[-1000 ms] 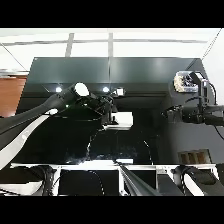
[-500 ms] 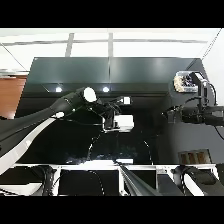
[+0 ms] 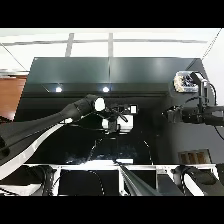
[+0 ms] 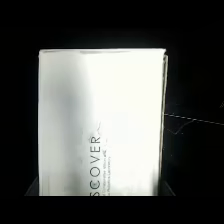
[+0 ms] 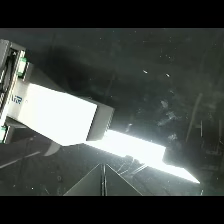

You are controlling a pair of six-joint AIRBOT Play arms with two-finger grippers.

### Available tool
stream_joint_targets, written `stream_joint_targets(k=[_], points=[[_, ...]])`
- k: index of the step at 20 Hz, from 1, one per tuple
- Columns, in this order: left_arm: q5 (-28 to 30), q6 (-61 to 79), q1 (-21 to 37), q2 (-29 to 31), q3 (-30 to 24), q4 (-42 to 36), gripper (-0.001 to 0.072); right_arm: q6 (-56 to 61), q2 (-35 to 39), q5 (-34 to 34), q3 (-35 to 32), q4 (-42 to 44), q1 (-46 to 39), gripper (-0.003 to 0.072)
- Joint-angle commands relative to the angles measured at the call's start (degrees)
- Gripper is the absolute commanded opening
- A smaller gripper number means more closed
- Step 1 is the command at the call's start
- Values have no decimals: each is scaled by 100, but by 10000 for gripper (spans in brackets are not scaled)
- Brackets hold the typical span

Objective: Fold the box and place the chain.

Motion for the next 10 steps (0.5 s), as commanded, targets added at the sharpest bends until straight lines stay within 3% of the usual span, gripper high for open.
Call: stream_joint_targets(k=[1, 2, 5, 10], points=[[52, -885, 48, 160, 2, 938, 319, 68, 4, -2, 0, -11, -2, 16], [48, -1130, 201, 321, 2, 1156, 285, 72, 4, -7, 0, -15, -4, 16], [70, -1794, 1207, 835, 15, 1556, 285, 76, 4, -48, 0, -35, -4, 16], [258, -3504, 4146, 933, 507, 1687, 285, 157, 4, -317, 0, 13, 0, 17]])
